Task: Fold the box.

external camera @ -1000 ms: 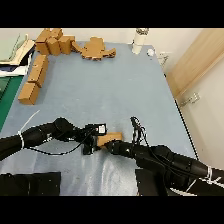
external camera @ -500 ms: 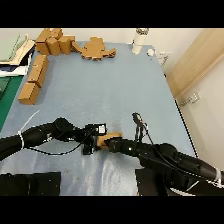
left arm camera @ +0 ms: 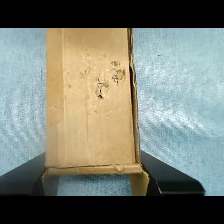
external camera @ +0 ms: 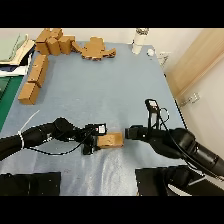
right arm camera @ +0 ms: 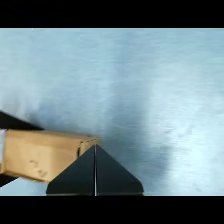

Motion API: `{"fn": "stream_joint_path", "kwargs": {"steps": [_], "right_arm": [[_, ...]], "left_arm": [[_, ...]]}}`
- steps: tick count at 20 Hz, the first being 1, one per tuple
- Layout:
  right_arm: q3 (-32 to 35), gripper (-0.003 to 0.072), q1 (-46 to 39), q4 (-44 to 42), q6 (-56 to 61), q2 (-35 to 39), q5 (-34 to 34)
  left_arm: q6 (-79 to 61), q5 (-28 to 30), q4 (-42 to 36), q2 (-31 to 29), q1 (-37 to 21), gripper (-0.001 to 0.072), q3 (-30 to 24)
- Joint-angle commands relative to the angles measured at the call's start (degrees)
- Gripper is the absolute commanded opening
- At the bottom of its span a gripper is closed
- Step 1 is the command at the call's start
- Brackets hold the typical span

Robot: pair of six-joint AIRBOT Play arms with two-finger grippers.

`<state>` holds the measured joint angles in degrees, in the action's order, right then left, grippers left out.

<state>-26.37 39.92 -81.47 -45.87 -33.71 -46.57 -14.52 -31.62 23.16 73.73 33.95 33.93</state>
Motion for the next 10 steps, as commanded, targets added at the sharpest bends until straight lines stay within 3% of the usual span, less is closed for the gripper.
{"fn": "stream_joint_path", "kwargs": {"steps": [1,6,10], "right_arm": [[-6.43,0.0005,-4.13,2.56,-0.35,-8.33,-9.84],[-23.67,0.0004,-10.69,-3.61,-12.83,-28.46,-16.68],[-36.68,0.0004,-16.0,-9.01,-20.72,-40.37,-17.7]], "left_arm": [[0.0,0.0,0.02,-0.02,-0.02,0.0462,0.02],[0.0,0.0,0.02,-0.04,0.0,0.0462,0.0],[0.0,0.7,-0.11,-0.02,-0.02,0.0462,0.04]]}}
